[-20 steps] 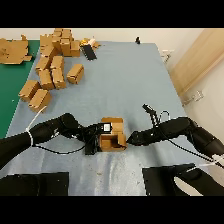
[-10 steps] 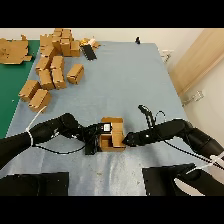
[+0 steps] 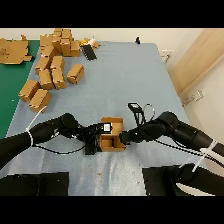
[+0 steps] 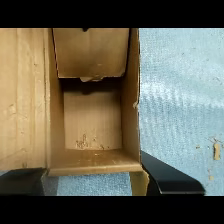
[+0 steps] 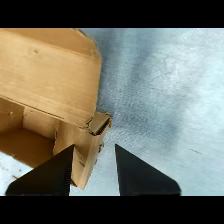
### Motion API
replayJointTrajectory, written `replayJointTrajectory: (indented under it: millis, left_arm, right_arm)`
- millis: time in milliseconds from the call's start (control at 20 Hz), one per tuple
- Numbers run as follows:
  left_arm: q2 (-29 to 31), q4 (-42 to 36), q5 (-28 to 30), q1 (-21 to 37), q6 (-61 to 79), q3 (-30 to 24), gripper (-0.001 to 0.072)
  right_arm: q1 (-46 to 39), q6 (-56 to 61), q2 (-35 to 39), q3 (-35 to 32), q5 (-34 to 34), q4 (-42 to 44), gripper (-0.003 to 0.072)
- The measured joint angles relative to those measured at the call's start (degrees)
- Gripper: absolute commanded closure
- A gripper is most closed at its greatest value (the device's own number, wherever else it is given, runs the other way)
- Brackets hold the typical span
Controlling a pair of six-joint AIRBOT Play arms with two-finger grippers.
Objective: Fold the box.
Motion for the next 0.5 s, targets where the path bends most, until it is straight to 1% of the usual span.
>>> replayJointTrajectory:
  millis: [250,500]
  left_arm:
    - [0.0,0.02,0.0,0.02,0.0,0.0,0.0301]
    - [0.0,0.02,0.0,0.02,0.0,0.0,0.0301]
  right_arm:
    - [6.54,12.87,-8.0,7.1,-5.57,-7.78,0.0273]
    - [10.84,20.31,-17.0,13.86,-10.73,-10.64,0.0272]
